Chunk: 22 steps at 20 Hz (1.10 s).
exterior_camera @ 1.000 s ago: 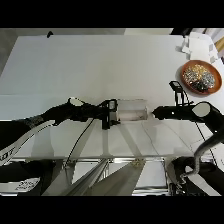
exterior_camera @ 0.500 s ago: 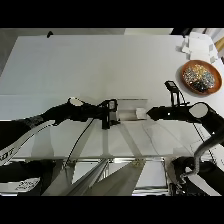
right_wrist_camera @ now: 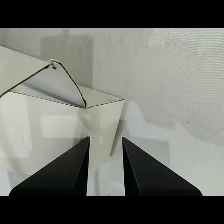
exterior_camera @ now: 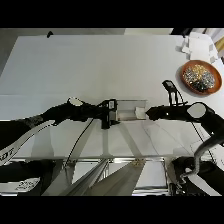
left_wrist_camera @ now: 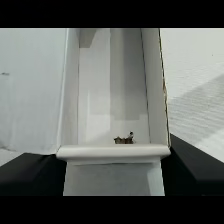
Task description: Fold the box and place the chain.
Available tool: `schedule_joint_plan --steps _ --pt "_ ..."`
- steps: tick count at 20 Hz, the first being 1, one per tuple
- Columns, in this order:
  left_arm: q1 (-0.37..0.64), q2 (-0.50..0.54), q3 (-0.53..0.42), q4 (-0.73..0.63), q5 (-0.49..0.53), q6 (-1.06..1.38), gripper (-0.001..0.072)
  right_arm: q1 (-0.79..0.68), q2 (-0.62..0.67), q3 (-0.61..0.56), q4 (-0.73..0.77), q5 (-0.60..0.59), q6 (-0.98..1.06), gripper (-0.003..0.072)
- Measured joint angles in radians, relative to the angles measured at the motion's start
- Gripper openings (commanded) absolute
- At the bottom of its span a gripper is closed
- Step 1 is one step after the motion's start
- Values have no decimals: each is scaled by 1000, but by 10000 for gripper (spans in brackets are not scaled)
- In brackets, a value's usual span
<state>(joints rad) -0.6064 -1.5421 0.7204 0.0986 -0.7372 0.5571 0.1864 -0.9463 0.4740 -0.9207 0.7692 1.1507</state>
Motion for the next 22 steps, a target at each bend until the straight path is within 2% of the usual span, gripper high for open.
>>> schedule_joint_plan --steps 7,22 --pt "0 0 0 -3 -1 0 31 1 0 27 -117 46 77 236" --pt "0 0 0 -1 0 0 31 1 0 76 -128 110 111 238"
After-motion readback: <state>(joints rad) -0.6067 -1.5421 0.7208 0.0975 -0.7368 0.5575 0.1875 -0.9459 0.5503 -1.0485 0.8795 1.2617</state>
